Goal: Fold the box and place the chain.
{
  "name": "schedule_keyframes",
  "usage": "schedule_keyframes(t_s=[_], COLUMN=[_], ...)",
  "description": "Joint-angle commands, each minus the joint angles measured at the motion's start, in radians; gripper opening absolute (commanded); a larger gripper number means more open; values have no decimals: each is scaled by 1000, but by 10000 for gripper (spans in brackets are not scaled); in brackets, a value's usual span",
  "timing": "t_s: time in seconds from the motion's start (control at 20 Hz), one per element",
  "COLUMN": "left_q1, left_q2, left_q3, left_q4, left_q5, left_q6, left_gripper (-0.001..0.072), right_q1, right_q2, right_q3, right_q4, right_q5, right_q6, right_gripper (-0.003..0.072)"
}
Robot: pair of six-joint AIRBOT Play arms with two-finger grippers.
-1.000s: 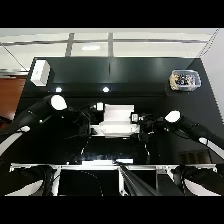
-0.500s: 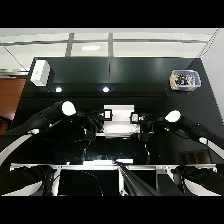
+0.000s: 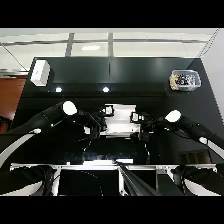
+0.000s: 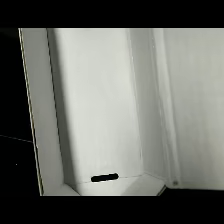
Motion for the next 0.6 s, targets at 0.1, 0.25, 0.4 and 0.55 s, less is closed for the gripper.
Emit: schedule_keyframes(t_s=[0.1, 0.25, 0.4, 0.55], left_q1=[0, -2, -8, -6], left_q2=[-5, -28, -64, -63], left_q3=[0, 0, 0, 0], left_q4=[0, -96, -138, -97], left_q5=[-2, 0, -6, -6], left_q6=[-3, -2, 1, 1], left_gripper=[179, 155, 121, 96], right_q1=[0, 0, 0, 0], right_q2=[1, 1, 1, 1], right_q3=[0, 0, 0, 0], right_q4=[-2, -2, -2, -2], right_q5=[2, 2, 2, 2], right_q6=[-1, -1, -1, -1], right_gripper=[440, 440, 440, 440])
